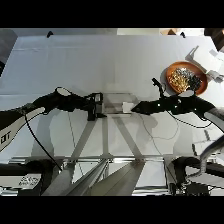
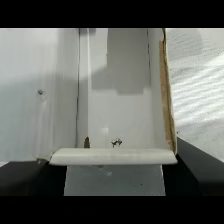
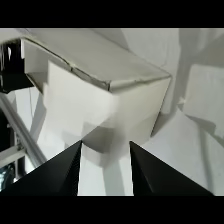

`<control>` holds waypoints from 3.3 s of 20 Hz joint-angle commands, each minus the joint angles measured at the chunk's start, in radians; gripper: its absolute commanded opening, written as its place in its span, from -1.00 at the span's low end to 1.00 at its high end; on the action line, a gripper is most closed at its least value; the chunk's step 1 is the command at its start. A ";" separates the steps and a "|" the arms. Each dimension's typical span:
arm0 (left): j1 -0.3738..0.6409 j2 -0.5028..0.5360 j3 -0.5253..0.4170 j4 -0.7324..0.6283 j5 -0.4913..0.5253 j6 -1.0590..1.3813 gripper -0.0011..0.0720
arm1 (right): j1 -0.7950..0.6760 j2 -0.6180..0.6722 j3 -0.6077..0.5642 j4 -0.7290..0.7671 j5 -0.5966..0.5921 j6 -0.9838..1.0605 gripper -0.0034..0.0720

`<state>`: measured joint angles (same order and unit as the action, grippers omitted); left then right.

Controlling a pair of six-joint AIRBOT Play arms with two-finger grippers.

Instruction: Fold the box and place the chain.

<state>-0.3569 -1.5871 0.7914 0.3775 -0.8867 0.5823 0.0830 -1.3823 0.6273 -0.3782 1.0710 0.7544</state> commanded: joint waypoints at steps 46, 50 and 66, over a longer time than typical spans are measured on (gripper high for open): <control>0.000 0.001 0.000 0.000 0.000 0.000 -0.39 | 0.545 -0.007 0.231 -1.146 -0.357 1.246 0.34; 0.000 0.001 0.000 0.000 0.000 0.000 -0.39 | 0.591 -0.013 0.242 -1.321 -0.345 1.532 0.20; 0.000 0.001 0.000 0.000 0.000 0.000 -0.39 | 0.633 -0.108 0.329 -1.302 -0.270 1.714 -0.61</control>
<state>-0.3573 -1.5871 0.7914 0.3786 -0.8898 0.5838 0.7040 -1.4738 0.9520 -1.6794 0.8059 2.4378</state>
